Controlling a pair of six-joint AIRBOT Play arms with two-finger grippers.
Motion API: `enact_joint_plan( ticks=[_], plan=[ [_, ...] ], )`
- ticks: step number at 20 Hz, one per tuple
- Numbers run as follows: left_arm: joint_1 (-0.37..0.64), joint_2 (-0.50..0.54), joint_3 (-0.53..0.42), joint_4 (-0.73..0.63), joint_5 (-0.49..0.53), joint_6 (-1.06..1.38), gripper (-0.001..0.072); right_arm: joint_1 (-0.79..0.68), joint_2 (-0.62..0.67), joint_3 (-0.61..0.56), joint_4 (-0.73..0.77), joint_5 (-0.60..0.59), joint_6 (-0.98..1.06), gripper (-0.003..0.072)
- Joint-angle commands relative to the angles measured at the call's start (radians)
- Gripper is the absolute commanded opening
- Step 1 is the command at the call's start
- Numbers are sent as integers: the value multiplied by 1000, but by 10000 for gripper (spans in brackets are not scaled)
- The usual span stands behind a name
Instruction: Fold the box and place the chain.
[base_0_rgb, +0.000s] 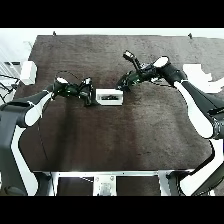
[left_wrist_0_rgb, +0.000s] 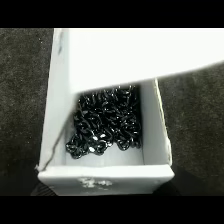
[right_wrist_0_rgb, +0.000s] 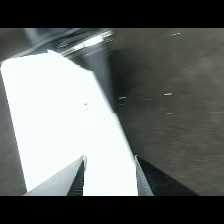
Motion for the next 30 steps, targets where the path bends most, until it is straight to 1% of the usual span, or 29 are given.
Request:
enact_joint_plan(
  ticks=[1, 5, 7, 8, 9, 16, 17, 19, 24, 28, 29, 30],
  plan=[
    [0, 0, 0, 0, 1, 0, 408, 27, -1, 1, -7, 39, -5, 391],
    [0, 0, 0, 0, 0, 0, 408, 53, -1, 1, -33, -14, -8, 391],
    [0, -1, 0, 0, 0, 0, 408, 62, -2, 1, -33, -16, -10, 392],
    [0, 0, 0, 0, 0, 0, 408, 68, -3, 1, -32, -15, -25, 430],
    [0, 0, 0, 0, 0, 0, 408, 68, -3, 1, -31, -15, -31, 451],
    [0, 0, 0, 0, 0, 0, 408, 82, -5, 1, -47, -11, -35, 457],
    [0, 0, 0, 0, 0, 0, 408, 82, -5, 1, -56, -10, -34, 496],
    [0, 0, 0, 0, 0, 0, 408, 82, -5, 1, -63, -11, -35, 503],
    [0, 0, 0, 0, 0, 0, 408, 82, -20, 1, -67, -19, -34, 494],
    [0, 0, 0, 0, 0, 0, 408, 82, -24, 10, -61, -50, -34, 493],
    [0, 0, 0, 0, 0, 0, 408, 82, -24, 20, -57, -45, -34, 483],
    [0, 0, 0, 0, 0, 0, 408, 83, -24, 28, -58, -44, -34, 394]
  ],
)
